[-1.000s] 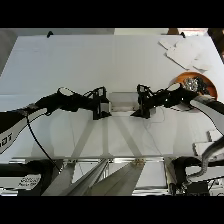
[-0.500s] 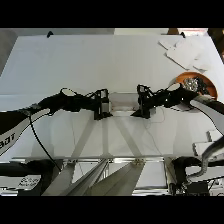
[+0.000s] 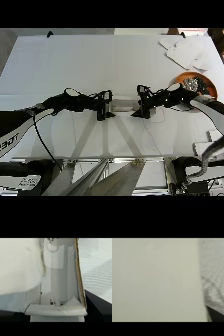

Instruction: Fold the box and place the chain.

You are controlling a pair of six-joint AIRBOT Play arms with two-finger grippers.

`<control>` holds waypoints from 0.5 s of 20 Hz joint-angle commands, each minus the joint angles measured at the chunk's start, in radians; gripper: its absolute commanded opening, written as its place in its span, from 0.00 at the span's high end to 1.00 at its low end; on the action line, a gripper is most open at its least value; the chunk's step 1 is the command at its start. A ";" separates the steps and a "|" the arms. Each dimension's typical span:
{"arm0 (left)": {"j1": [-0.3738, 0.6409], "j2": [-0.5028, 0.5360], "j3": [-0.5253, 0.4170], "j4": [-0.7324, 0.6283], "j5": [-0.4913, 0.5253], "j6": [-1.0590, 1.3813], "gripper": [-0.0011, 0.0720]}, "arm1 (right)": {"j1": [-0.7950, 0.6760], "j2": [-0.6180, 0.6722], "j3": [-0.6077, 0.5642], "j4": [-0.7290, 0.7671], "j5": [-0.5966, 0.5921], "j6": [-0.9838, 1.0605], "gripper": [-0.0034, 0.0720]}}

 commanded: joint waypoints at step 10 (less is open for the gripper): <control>0.014 -0.002 0.003 -0.005 -0.029 0.003 0.10 | 0.000 0.000 0.000 0.000 -0.002 0.002 0.27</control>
